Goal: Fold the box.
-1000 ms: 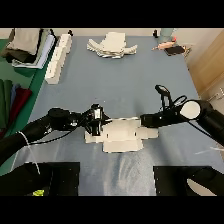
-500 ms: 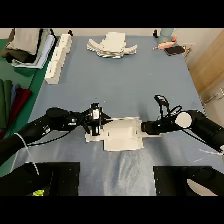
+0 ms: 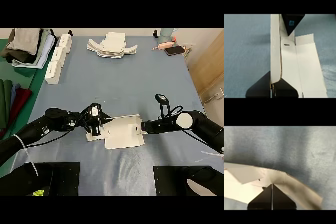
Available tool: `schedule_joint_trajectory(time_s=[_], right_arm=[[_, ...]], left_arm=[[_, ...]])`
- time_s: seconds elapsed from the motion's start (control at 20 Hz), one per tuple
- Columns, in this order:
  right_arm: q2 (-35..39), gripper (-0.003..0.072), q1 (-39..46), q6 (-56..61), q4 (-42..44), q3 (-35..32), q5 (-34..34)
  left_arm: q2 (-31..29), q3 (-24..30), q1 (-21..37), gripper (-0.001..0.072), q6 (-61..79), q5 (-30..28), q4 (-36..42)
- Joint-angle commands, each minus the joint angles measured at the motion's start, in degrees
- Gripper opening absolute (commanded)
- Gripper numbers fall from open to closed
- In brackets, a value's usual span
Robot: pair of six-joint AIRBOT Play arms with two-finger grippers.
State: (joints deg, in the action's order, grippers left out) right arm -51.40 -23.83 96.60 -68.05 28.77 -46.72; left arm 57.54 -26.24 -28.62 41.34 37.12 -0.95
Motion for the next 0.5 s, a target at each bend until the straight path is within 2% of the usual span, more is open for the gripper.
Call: schedule_joint_trajectory(time_s=[0.0,0.25,0.45], right_arm=[[1.9,0.0001,0.0,0.0,0.3,0.1,0.2],[3.9,0.0001,0.0,0.1,-0.1,0.1,0.3],[4.1,0.0001,0.0,0.1,-0.2,0.1,0.0]], left_arm=[[0.3,0.5,-2.3,0.001,2.1,-2.5,1.1],[0.3,2.8,-10.4,0.0009,4.7,-11.3,3.5],[0.3,3.5,-11.2,0.001,4.7,-11.7,3.6]])
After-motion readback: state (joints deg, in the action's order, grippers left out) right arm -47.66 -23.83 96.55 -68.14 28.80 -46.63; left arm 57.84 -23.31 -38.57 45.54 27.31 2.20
